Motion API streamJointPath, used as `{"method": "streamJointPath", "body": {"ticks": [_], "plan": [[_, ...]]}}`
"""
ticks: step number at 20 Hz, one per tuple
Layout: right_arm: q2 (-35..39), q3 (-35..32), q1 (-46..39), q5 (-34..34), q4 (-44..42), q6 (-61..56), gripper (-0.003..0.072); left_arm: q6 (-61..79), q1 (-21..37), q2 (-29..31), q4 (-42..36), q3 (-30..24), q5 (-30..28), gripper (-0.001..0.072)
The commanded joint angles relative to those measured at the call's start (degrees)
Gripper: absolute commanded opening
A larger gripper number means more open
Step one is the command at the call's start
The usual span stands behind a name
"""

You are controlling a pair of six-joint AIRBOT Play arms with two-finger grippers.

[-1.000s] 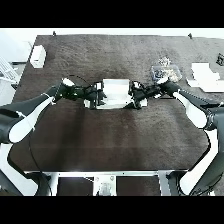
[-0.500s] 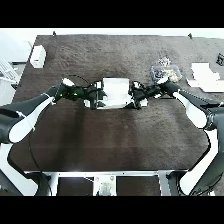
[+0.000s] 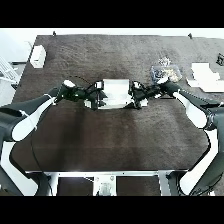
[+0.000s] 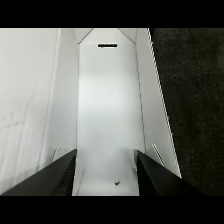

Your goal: Fold the box and place the chain.

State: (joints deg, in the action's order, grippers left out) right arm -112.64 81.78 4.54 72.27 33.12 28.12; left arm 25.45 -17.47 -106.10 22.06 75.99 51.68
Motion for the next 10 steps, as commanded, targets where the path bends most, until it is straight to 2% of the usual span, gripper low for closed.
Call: {"method": "streamJointPath", "body": {"ticks": [1, 3, 4, 5, 6, 9, 10], "plan": [[0.0, 0.0, 0.0, 0.0, 0.0, -0.1, 0.0591, 0.1, 0.0, -0.1, -0.9, 0.0, 0.0, 0.0449], [0.0, 0.0, 0.0, 0.0, 0.0, -0.1, 0.0591, 0.1, 0.0, -0.1, -0.9, 0.0, 0.2, 0.0452], [0.0, 0.0, 0.0, 0.0, 0.0, -0.1, 0.0591, 0.1, 0.0, -0.1, -0.9, 0.0, 0.6, 0.0519], [0.0, 0.0, 0.0, 0.0, 0.0, -0.1, 0.0591, -0.1, 0.0, -0.1, -0.9, 0.0, 0.6, 0.0692], [0.0, 0.0, 0.0, 0.0, 0.0, -0.1, 0.0591, -0.4, 0.0, -0.1, -0.9, 0.0, 0.6, 0.0704], [0.0, 0.0, 0.0, 0.0, 0.0, -0.1, 0.0591, -0.3, 0.0, -0.1, -0.9, 0.0, 0.0, 0.0699], [0.0, 0.0, 0.0, 0.0, 0.0, -0.1, 0.0591, -0.3, 0.0, -0.1, -0.9, 0.0, 0.0, 0.0556]]}}
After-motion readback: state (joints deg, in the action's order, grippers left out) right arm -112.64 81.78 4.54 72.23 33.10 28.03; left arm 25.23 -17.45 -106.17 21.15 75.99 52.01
